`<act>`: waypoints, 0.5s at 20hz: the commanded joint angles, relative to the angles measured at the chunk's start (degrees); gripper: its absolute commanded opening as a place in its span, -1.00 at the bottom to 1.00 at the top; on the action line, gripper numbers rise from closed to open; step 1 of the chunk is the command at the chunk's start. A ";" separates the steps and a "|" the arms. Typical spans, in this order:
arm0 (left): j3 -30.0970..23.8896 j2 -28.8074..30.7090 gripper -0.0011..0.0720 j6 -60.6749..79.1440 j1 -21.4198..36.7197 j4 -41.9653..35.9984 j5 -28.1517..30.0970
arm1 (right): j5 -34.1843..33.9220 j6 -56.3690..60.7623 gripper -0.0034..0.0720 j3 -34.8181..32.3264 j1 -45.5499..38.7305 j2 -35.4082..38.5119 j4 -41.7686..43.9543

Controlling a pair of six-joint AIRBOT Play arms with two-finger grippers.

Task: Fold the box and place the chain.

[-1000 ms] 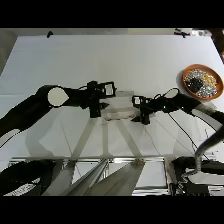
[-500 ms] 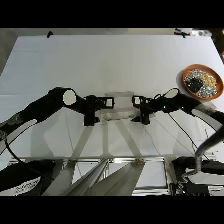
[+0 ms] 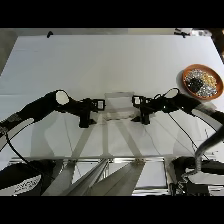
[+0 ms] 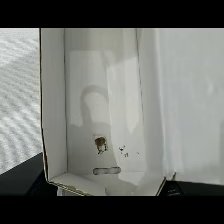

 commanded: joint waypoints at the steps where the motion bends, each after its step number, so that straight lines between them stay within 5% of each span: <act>1: -0.61 -0.04 0.41 7.89 0.59 -4.59 0.28 | 0.02 0.00 0.43 0.00 0.02 0.00 -0.02; 10: -2.36 -0.11 0.37 17.00 2.21 -12.81 0.48 | 0.02 0.00 0.43 0.00 0.02 0.00 -0.02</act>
